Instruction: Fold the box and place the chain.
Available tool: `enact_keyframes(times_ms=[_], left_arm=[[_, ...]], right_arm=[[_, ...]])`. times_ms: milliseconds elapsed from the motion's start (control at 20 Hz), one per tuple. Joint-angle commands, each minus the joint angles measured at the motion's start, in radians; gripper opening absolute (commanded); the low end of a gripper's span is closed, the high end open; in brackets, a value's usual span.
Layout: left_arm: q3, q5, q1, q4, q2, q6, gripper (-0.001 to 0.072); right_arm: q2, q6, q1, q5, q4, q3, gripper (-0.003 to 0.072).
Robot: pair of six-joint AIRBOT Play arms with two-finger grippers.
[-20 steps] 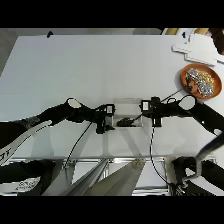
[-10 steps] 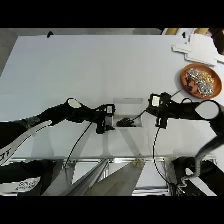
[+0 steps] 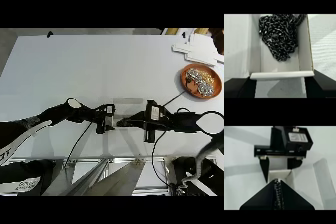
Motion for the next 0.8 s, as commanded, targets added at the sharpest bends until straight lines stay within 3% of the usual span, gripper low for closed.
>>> enact_keyframes(times_ms=[0, 250, 300, 450, 500, 750], left_arm=[[0.001, 0.000, 0.000, 0.000, 0.000, 0.000, 0.0151], [0.001, 0.000, 0.000, 0.000, 0.000, 0.000, 0.0151], [0.001, 0.000, 0.000, 0.000, 0.000, 0.000, 0.0151], [0.001, 0.000, 0.000, 0.000, 0.000, 0.000, 0.0151], [0.001, 0.000, 0.000, 0.000, 0.000, 0.000, 0.0151], [0.001, 0.000, 0.000, 0.000, 0.000, 0.000, 0.0151]], right_arm=[[-0.091, 0.068, 0.067, -0.115, 0.032, 0.000, 0.0018], [-0.240, 0.068, 0.066, -0.139, 0.029, 0.000, 0.0021], [-0.254, 0.070, 0.066, -0.149, 0.015, 0.000, 0.0052], [-0.247, 0.071, 0.066, -0.197, -0.017, 0.000, 0.0347], [-0.231, 0.071, 0.066, -0.207, -0.018, 0.000, 0.0407], [-0.054, 0.071, -0.109, -0.130, -0.056, 0.000, 0.0417]])
